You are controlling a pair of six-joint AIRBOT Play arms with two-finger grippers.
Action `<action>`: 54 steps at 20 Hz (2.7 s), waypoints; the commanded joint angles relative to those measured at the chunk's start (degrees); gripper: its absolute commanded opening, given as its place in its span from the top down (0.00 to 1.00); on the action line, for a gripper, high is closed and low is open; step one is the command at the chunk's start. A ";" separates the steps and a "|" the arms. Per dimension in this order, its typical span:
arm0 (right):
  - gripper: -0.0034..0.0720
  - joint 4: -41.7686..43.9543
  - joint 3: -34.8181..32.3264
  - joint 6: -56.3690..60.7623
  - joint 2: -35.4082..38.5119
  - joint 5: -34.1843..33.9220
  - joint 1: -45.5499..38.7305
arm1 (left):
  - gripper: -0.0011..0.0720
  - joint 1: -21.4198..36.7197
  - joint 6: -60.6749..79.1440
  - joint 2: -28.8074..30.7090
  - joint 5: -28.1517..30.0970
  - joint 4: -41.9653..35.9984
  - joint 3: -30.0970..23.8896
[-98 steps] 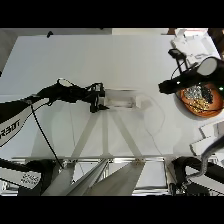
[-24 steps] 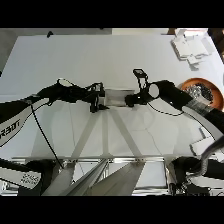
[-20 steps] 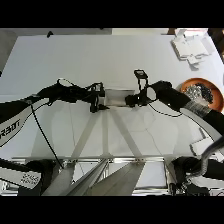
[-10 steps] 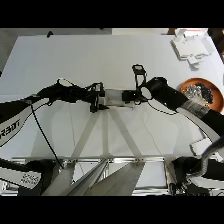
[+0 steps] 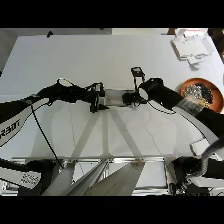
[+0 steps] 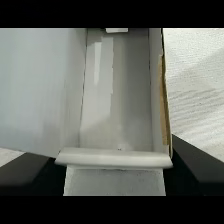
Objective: Fold the box and place the chain.
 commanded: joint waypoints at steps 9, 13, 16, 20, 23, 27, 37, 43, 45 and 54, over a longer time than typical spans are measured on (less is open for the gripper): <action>0.45 -0.59 3.74 10.36 -3.26 6.34 0.57 | 0.52 0.00 0.00 0.00 0.02 0.02 0.02; 0.46 -0.70 4.61 11.47 -4.48 6.05 2.84 | 0.52 0.00 0.00 0.00 0.02 0.00 0.02; 0.61 -1.75 4.61 11.61 -4.55 6.73 2.93 | 0.52 0.00 0.00 0.00 0.02 0.00 0.02; 0.94 -1.99 4.61 11.67 -4.59 6.69 2.93 | 0.52 0.00 0.00 0.00 0.02 0.00 0.02; 0.94 -1.99 4.61 11.67 -4.57 6.78 2.93 | 0.52 0.00 0.00 0.00 0.00 0.02 0.02; 0.72 -1.92 4.68 11.56 -4.46 6.38 2.93 | 0.52 -0.02 0.00 0.00 0.02 0.00 0.02; 0.51 -1.88 4.74 10.91 4.85 13.11 3.10 | 0.52 -0.02 0.00 0.00 0.00 0.00 0.02; 0.51 -1.88 4.74 3.34 14.58 17.57 0.48 | 0.52 0.00 0.00 0.00 0.02 0.02 0.02; 0.51 -1.55 4.74 1.95 17.35 21.18 -3.80 | 0.52 0.00 0.00 0.00 0.02 0.02 0.02; 0.51 -18.43 4.72 -16.61 20.79 36.61 -26.23 | 0.52 0.00 0.00 0.00 0.02 0.00 0.02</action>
